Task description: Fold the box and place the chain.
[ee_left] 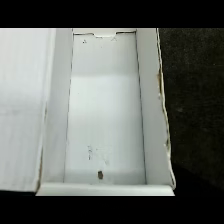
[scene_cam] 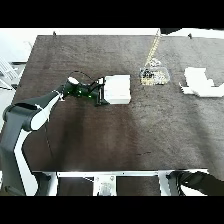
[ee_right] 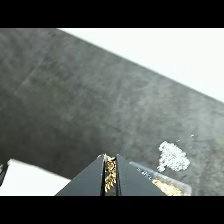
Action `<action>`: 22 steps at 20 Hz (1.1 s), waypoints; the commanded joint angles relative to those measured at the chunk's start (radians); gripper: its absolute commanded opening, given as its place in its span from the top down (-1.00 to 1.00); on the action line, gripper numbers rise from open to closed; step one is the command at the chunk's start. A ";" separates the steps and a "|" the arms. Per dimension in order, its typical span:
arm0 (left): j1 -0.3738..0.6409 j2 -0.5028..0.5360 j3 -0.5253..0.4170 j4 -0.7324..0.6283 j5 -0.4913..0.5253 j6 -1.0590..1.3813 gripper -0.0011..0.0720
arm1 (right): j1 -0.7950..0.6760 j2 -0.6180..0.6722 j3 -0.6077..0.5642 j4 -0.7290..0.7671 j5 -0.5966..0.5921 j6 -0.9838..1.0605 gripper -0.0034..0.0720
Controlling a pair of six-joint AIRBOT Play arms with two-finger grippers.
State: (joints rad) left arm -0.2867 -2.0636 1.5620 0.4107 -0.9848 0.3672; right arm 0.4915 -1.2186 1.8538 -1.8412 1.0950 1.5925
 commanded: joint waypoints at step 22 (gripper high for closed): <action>0.000 0.000 0.000 0.000 -0.002 0.000 -0.72 | 0.093 -0.410 -0.327 0.246 -0.345 0.158 0.89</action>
State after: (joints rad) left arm -0.2867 -2.0636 1.5620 0.4103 -0.9867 0.3672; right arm 0.5735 -1.5177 1.5311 -1.6161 0.7856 1.7481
